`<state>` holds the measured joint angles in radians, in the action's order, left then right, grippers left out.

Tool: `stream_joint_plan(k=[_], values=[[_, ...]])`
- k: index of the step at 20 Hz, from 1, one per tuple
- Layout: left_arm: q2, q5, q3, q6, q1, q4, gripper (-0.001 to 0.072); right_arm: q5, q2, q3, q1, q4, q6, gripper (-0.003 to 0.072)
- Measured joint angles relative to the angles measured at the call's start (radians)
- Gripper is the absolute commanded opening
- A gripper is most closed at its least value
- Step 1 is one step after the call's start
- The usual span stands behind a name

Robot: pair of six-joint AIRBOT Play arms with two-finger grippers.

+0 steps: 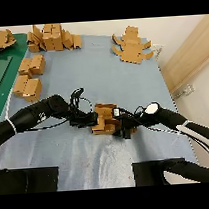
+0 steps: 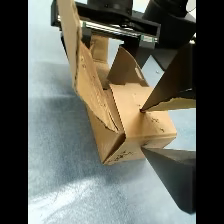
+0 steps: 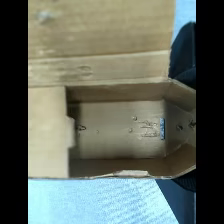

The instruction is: Fold the box.

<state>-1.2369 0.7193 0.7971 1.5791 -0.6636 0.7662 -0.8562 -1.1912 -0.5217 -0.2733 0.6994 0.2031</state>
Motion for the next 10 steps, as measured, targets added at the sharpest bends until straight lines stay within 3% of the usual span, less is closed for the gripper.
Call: stream_joint_plan(k=[10], values=[[-0.002, 0.018, 0.046, 0.312, -0.068, 0.263, 0.0363, 0.000, 0.000, 0.000, 0.000, -0.001, 0.000, 0.0566]])
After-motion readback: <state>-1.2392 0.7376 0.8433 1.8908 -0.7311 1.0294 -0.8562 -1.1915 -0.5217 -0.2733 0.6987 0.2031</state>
